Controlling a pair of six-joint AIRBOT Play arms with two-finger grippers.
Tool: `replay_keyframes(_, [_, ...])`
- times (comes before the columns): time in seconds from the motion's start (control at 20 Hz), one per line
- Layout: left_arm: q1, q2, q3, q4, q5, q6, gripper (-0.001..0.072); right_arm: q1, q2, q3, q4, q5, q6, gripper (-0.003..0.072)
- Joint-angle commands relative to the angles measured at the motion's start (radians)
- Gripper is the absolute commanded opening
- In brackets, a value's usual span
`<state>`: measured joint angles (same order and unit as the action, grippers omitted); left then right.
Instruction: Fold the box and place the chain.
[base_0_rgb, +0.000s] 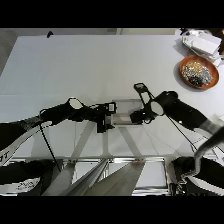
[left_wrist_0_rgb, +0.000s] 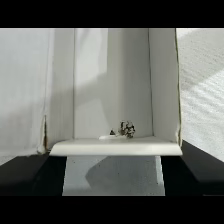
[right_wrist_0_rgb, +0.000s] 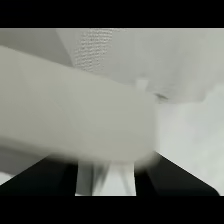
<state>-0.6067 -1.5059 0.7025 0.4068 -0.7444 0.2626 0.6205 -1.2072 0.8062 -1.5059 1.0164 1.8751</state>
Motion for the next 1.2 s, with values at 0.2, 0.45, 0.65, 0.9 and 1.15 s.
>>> replay_keyframes(0.2, [0.000, 0.000, 0.000, 0.001, 0.000, 0.002, 0.0323, -0.265, 0.247, 0.101, -0.071, 0.047, -0.180, 0.0404])
replay_keyframes(0.45, [0.000, 0.000, 0.000, 0.001, 0.000, 0.002, 0.0323, -0.674, 0.071, 0.299, -0.069, -0.008, -0.457, 0.0374])
replay_keyframes(0.65, [0.000, 0.001, 0.000, 0.001, 0.000, 0.002, 0.0323, -0.942, -0.217, 0.498, -0.069, -0.031, -0.497, 0.0334])
replay_keyframes(0.9, [0.000, 0.000, 0.000, 0.001, 0.000, 0.002, 0.0323, -1.025, -0.462, 0.652, -0.066, -0.011, -0.497, 0.0333])
replay_keyframes(1.15, [0.000, 0.001, 0.000, 0.001, 0.000, 0.002, 0.0323, -1.016, -0.545, 0.684, -0.053, -0.061, -0.485, 0.0329])
